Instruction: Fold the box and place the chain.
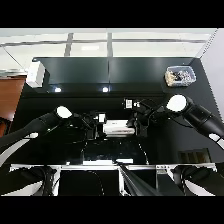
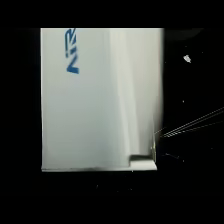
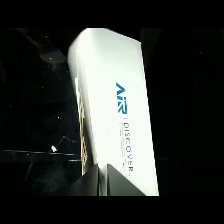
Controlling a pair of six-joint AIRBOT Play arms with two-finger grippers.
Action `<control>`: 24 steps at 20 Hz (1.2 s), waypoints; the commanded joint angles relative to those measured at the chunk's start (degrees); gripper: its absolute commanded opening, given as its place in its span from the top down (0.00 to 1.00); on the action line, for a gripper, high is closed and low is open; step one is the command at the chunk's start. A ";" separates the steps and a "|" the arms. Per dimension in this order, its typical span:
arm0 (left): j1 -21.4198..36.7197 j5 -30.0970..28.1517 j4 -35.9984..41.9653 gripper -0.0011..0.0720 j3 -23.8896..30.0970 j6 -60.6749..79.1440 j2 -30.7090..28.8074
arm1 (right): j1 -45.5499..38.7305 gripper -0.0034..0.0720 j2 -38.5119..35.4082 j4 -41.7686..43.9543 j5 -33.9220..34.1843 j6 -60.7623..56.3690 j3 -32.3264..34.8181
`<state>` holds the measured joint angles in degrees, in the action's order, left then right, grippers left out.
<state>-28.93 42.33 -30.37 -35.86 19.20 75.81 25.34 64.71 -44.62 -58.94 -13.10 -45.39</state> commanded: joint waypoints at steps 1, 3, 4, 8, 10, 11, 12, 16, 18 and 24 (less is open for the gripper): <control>-0.02 -0.02 -0.02 0.46 0.00 0.28 0.02 | 0.07 0.94 0.02 -0.48 -0.42 -1.70 0.00; -0.02 -0.02 -0.02 0.46 0.00 0.28 0.02 | 0.07 0.94 0.02 -0.87 -0.63 -1.77 0.00; -0.02 0.00 -0.02 0.46 0.00 0.28 0.02 | 0.07 0.94 0.02 -1.27 -0.63 -2.21 0.00; -0.02 -0.02 -0.02 0.46 0.00 0.28 0.02 | 0.13 0.94 0.02 -2.43 -1.29 -3.21 0.00; -0.02 -0.02 -0.02 0.46 0.00 0.28 0.02 | 0.74 0.94 0.04 -2.47 -1.14 -3.21 0.07; -0.02 -0.02 -0.02 0.46 0.00 0.28 0.02 | 1.29 0.94 0.07 -2.60 -0.98 -3.21 0.11; -0.02 -0.02 -0.02 0.46 0.00 0.28 0.02 | 1.88 0.94 0.28 -2.60 -0.81 -3.21 0.11; -0.02 -0.02 -0.02 0.46 0.00 0.31 0.02 | 2.56 0.94 0.90 -2.67 0.13 -3.96 0.11; -0.02 -0.02 -0.02 0.46 0.00 0.28 0.02 | 2.56 0.93 0.90 -2.64 0.09 -4.09 0.11; -0.02 -0.02 -0.02 0.46 0.00 0.28 0.02 | 2.56 0.72 0.94 -2.64 0.48 -4.72 0.11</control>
